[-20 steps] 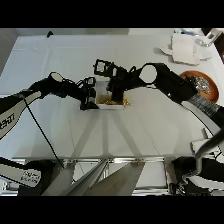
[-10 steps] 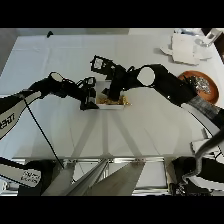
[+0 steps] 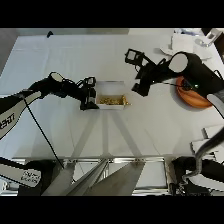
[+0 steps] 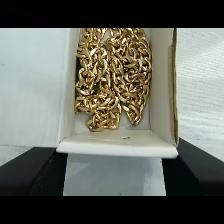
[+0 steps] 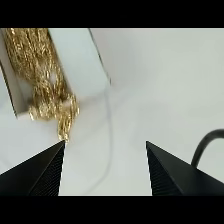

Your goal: Fold the box and place the chain.

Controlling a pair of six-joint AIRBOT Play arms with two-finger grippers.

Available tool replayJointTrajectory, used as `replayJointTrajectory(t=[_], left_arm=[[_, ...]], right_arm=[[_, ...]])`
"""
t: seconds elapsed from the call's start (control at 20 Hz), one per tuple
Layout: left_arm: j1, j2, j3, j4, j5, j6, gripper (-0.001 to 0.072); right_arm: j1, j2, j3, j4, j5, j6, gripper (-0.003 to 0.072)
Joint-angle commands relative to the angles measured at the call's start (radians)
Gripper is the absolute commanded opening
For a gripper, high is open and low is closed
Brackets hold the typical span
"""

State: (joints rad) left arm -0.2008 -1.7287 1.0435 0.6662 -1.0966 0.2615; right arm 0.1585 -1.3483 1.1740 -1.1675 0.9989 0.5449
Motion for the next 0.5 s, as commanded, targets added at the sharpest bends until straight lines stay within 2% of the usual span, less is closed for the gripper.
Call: replayJointTrajectory(t=[0.0, 0.15, 0.45], left_arm=[[0.000, 0.000, 0.000, 0.000, 0.000, 0.000, 0.0395], [0.000, 0.000, 0.000, 0.000, 0.000, 0.000, 0.0395], [0.000, 0.000, 0.000, 0.000, 0.000, 0.000, 0.0395]], right_arm=[[-0.060, -0.052, -0.104, -0.006, -0.018, -0.113, 0.0534], [-0.022, -0.127, -0.167, -0.004, -0.078, -0.241, 0.0532], [0.032, -0.228, -0.167, 0.078, -0.155, -0.244, 0.0531]])
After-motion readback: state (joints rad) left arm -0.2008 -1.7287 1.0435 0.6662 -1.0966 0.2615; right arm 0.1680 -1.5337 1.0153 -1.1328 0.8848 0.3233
